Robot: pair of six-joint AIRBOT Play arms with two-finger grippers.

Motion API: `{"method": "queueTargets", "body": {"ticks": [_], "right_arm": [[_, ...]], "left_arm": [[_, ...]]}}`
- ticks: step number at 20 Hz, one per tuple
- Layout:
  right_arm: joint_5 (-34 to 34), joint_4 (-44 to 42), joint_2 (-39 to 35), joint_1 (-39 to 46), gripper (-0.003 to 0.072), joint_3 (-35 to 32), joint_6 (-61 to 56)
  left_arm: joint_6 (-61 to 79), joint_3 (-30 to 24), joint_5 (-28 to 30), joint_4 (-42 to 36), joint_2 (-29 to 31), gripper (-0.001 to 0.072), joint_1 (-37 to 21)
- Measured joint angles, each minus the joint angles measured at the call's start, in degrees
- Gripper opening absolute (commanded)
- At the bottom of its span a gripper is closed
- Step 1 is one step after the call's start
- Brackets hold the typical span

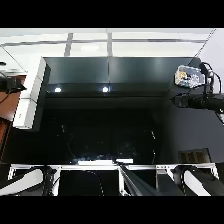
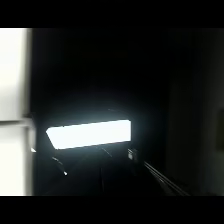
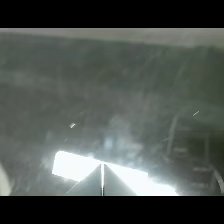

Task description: Fold the box and place the chain.

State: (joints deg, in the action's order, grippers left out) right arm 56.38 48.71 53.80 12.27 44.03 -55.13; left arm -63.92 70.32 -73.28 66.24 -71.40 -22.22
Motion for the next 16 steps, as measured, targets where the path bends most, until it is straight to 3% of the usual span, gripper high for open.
{"method": "queueTargets", "body": {"ticks": [2, 7, 10, 16], "right_arm": [[-2.29, 0.52, 0.00, -0.37, 0.0020, 0.00, 0.02], [-4.66, 1.14, 0.00, -0.76, 0.0020, 0.00, 0.07], [-5.09, 1.20, 0.00, -0.79, 0.0021, 0.00, 0.07], [-5.35, 1.25, 0.00, -0.83, 0.0021, 0.00, 0.07]], "left_arm": [[-1.11, -3.52, 0.79, -1.40, 3.17, 0.0026, 3.39], [-0.50, -19.98, 13.35, -2.78, 15.28, 0.0027, 11.89], [1.53, -27.74, 17.09, -2.91, 19.17, 0.0027, 14.25], [2.75, -33.59, 18.62, -3.06, 20.94, 0.0027, 15.45]]}}
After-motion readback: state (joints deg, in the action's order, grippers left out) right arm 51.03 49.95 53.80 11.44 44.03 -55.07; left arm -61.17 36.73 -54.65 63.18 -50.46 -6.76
